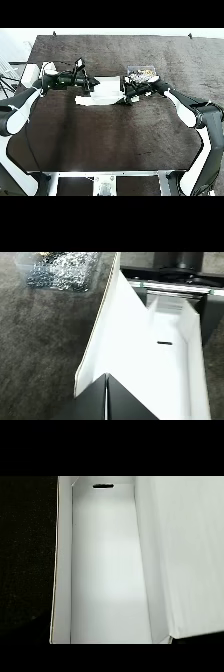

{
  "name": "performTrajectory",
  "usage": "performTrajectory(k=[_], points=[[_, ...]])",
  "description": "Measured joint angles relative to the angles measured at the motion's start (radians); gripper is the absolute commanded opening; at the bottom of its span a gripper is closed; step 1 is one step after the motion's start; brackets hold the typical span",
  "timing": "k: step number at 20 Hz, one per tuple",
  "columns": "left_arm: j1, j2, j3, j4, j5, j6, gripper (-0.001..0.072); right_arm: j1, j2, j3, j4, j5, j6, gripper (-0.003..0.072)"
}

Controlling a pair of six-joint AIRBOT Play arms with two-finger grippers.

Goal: Fold the box and place the chain.

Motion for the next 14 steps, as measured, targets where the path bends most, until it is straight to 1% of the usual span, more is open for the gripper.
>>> performTrajectory(k=[6,14], points=[[0.000,-0.026,0.025,0.030,0.079,-0.030,0.0016,0.000,0.000,0.000,0.000,0.000,0.000,0.0580],[-0.043,-0.069,0.031,0.090,0.124,-0.045,0.0017,0.000,0.000,0.000,0.000,0.000,0.000,0.0580]])
